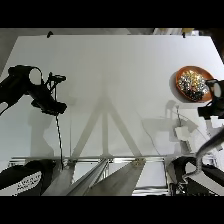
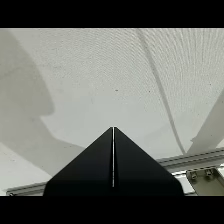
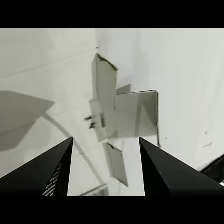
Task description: Fold the box and place the chain.
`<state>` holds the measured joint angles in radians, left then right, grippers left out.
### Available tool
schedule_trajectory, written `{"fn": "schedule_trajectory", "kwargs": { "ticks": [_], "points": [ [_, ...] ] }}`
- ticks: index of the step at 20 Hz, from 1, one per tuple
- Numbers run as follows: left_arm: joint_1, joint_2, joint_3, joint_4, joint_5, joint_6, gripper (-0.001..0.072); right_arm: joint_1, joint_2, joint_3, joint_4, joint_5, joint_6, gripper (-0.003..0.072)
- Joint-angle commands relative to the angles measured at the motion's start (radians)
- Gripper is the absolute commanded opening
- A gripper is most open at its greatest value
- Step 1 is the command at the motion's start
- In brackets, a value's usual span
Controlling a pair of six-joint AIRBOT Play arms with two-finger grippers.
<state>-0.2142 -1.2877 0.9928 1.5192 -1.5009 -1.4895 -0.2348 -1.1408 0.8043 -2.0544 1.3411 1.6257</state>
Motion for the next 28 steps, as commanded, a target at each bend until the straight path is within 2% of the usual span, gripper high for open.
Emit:
{"fn": "schedule_trajectory", "kwargs": {
  "ticks": [1, 6, 12, 15, 16, 18, 19, 22, 28],
  "points": [
    [0.001, 0.0, 0.0, 0.0, 0.0, 0.0, 0.0008, -0.142, 0.006, 0.0, -0.015, -0.069, -0.094, 0.0457],
    [0.001, 0.0, 0.0, 0.0, 0.0, 0.0, 0.0008, -0.305, 0.005, 0.0, -0.007, -0.115, -0.094, 0.0457],
    [0.001, 0.0, 0.0, 0.0, 0.001, 0.0, 0.0008, -0.356, -0.038, 0.0, 0.028, -0.093, -0.118, 0.0443],
    [0.001, 0.0, 0.0, 0.0, 0.0, 0.0, 0.0008, -0.355, -0.09, 0.0, 0.031, -0.086, -0.135, 0.0358],
    [0.001, 0.0, 0.0, 0.0, 0.001, 0.0, 0.0008, -0.355, -0.105, 0.0, 0.037, -0.086, -0.137, 0.0245],
    [0.001, 0.001, 0.0, 0.0, 0.0, 0.0, 0.0008, -0.355, -0.119, 0.0, 0.094, -0.076, -0.167, 0.0077],
    [0.001, 0.001, 0.0, 0.0, 0.0, 0.0, 0.0008, -0.353, -0.117, 0.0, 0.138, -0.074, -0.185, 0.002],
    [0.001, 0.0, 0.0, 0.0, 0.0, 0.0, 0.0008, -0.284, -0.084, 0.0, 0.235, -0.044, -0.205, 0.0019],
    [0.001, 0.0, 0.0, 0.0, 0.001, 0.002, 0.0009, -0.034, 0.124, -0.034, 0.486, -0.064, -0.286, 0.0018]
  ]
}}
